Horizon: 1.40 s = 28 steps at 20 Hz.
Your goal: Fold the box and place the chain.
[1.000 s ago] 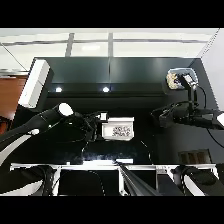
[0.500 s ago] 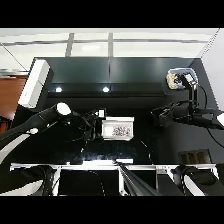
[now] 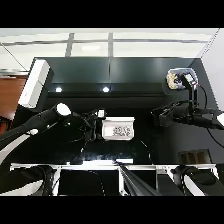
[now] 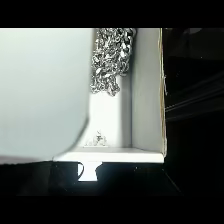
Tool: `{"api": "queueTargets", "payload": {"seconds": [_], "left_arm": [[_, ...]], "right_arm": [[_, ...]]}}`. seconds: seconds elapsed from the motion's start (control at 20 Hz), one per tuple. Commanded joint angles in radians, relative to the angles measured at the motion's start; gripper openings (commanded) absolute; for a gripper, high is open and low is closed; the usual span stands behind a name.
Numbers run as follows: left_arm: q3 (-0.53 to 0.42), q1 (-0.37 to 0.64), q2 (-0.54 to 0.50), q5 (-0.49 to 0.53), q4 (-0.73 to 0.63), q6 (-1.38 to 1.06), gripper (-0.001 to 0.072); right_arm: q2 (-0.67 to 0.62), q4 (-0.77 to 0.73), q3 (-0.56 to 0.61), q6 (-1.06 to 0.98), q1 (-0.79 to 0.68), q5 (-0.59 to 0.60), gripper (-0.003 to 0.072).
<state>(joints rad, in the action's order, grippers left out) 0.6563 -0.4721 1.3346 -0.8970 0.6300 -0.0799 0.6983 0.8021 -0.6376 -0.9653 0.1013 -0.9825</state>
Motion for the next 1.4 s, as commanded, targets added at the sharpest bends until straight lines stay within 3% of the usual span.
{"api": "queueTargets", "payload": {"seconds": [0.0,0.05,0.1,0.25,0.4,0.45,0.5,0.55,0.7,0.8,1.0,1.15,1.35], "left_arm": [[0.000,-0.007,0.000,0.003,-0.006,-0.003,0.0533],[0.000,-0.011,0.000,0.003,-0.006,-0.003,0.0469],[0.000,-0.014,0.000,0.003,-0.006,-0.006,0.0456],[0.000,-0.014,0.000,0.003,-0.005,-0.023,0.0446],[0.000,-0.014,0.000,0.003,-0.005,-0.023,0.0438],[0.000,-0.014,0.000,0.003,-0.005,-0.023,0.0438],[0.000,-0.014,0.000,0.003,-0.005,-0.023,0.0438],[0.000,-0.014,0.000,0.003,-0.005,-0.023,0.0438],[0.000,-0.014,0.000,0.003,-0.005,-0.023,0.0438],[0.000,-0.014,0.000,0.003,-0.005,-0.023,0.0438],[0.000,-0.014,0.000,0.003,-0.005,-0.023,0.0438],[0.000,-0.014,0.000,0.003,-0.001,-0.023,0.0439],[0.000,-0.014,0.000,0.004,0.002,-0.025,0.0439]], "right_arm": [[0.001,0.000,0.000,0.000,0.000,0.000,0.0292],[0.001,0.000,0.000,0.000,0.000,0.000,0.0292],[0.003,0.000,0.001,-0.005,0.000,0.000,0.0292],[0.037,-0.026,0.011,-0.070,0.011,0.047,0.0293],[0.120,-0.069,0.006,-0.115,0.084,0.193,0.0294],[0.160,-0.086,-0.008,-0.115,0.116,0.225,0.0429],[0.204,-0.088,-0.033,-0.115,0.143,0.229,0.0612],[0.258,-0.082,-0.069,-0.111,0.167,0.217,0.0639],[0.411,0.012,-0.167,-0.085,0.222,0.211,0.0638],[0.471,0.026,-0.184,0.087,0.253,0.177,0.0597],[0.449,0.030,-0.185,0.514,0.276,-0.048,0.0599],[0.409,0.027,-0.180,0.537,0.280,-0.095,0.0598],[0.410,-0.034,-0.122,0.641,0.322,-0.060,0.0598]]}}
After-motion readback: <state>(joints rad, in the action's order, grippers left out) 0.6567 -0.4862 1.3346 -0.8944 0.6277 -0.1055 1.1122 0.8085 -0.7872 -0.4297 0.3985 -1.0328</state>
